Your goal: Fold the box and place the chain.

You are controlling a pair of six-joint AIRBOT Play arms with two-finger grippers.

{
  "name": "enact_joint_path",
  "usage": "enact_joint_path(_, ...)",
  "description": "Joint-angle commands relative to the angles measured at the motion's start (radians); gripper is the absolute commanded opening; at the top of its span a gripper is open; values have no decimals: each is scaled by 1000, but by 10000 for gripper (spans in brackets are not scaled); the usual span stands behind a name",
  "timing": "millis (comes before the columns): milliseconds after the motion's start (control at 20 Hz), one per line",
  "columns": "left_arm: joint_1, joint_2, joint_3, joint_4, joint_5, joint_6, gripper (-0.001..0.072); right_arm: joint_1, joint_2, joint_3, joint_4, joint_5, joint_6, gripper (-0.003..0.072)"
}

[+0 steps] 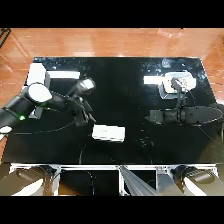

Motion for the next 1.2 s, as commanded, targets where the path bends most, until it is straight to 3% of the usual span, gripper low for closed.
enact_joint_path(0, -135, -56, 7, 39, 29, 278, 630, -35, 9, 1, -68, -19, 5, 24)
enact_joint_path(200, -150, -97, 5, -134, 19, 423, 629, -35, 9, 1, -68, -21, 15, 24)
enact_joint_path(350, -150, -97, -13, -140, 19, 452, 629, -35, 9, 1, -69, -16, 16, 23)
enact_joint_path(750, -182, -97, -64, -140, 132, 389, 630, -35, 9, 1, -71, 4, 16, 24)
enact_joint_path(1150, -183, -98, -71, -140, 101, 367, 628, -35, 9, 1, -71, 4, 16, 24)
